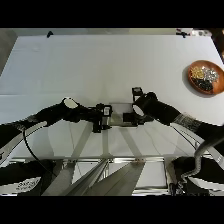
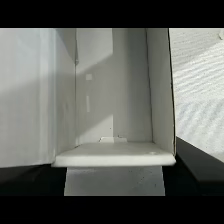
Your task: Fold the box and place the chain.
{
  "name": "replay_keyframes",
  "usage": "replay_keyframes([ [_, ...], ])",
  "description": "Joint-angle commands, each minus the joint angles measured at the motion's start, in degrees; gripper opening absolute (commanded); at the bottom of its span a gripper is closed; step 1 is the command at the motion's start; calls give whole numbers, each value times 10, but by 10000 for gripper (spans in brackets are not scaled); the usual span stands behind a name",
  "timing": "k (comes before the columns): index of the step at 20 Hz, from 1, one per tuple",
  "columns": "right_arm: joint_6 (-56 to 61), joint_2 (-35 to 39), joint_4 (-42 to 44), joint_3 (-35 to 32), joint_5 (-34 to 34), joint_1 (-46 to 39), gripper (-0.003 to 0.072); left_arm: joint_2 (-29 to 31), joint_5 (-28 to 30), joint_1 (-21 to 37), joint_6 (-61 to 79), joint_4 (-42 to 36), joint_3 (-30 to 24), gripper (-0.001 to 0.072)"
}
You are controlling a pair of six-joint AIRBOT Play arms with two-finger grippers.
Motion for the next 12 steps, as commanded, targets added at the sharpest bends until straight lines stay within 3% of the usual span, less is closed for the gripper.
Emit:
replay_keyframes([
  [1,-10,0,-4,0,-3,0,14,0,1,0,2,0,0,377],
  [2,-36,1,-4,0,0,1,23,0,1,0,2,0,0,377],
  [3,-66,2,-4,0,8,0,171,0,0,0,2,0,0,377],
  [4,-85,4,-5,0,22,0,449,0,0,0,2,0,0,377],
  [5,-97,7,-6,0,31,0,675,0,0,0,2,0,0,377],
  [12,-207,107,-33,0,91,1,690,0,0,0,2,0,0,377],
])
